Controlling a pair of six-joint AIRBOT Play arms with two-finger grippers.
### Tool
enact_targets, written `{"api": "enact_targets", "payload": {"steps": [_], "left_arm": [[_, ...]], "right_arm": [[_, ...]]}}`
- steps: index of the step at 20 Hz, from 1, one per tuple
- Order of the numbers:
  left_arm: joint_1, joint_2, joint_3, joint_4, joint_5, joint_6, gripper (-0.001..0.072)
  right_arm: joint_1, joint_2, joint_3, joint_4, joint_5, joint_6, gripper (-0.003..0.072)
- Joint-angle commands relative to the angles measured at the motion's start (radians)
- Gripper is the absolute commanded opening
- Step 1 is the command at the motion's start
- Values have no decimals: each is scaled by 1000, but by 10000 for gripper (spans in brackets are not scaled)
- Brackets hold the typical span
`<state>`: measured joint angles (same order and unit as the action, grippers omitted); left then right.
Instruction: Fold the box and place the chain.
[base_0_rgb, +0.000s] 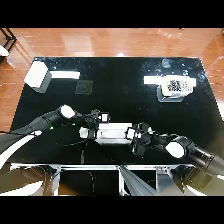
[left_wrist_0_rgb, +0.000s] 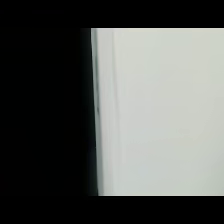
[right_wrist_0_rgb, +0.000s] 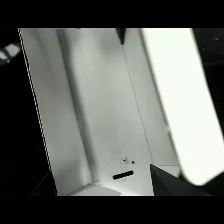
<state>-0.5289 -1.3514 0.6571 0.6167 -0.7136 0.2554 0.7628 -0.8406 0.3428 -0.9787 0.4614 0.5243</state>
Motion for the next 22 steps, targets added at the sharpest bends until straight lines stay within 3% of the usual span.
{"api": "enact_targets", "payload": {"steps": [1, 13, 16, 22], "left_arm": [[0, -1, 0, 0, 0, 0, 18], [0, -1, 0, 0, 0, 0, 18], [0, -1, 0, 1, 0, 0, 18], [0, -1, 0, 1, 0, 0, 18]], "right_arm": [[-37, 1, 8, -10, -21, 29, 698], [-109, -16, 50, 1, 76, -22, 698], [-126, -63, 55, 170, 90, -213, 697], [-278, -169, 129, 306, 290, -398, 697]]}}
